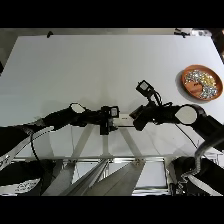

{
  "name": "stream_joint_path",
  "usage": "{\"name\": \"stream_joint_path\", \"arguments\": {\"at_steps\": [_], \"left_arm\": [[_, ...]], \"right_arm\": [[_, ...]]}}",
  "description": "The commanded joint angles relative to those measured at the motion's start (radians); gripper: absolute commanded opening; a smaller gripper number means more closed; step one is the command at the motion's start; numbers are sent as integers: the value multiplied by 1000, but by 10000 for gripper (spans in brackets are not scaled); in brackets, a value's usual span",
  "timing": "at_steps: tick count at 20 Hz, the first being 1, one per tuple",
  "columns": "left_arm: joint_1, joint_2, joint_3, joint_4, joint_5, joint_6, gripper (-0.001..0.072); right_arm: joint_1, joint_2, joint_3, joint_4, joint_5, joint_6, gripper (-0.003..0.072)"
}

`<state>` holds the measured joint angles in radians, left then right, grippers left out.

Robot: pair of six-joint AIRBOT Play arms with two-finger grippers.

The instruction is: Fold the box and place the chain.

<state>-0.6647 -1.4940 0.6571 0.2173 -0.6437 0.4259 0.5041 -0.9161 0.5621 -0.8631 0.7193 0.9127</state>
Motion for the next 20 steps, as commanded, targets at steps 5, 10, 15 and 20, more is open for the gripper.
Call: {"name": "stream_joint_path", "arguments": {"at_steps": [5,10,15,20], "left_arm": [[0,0,0,0,0,0,173],[0,0,0,0,0,0,173],[0,0,0,0,0,0,173],[0,0,0,0,0,0,173]], "right_arm": [[-6,2,-137,250,-99,-215,7],[-6,2,-140,249,-92,-241,7],[-6,2,-159,251,-94,-241,7],[-5,2,-198,250,-89,-241,7]]}}
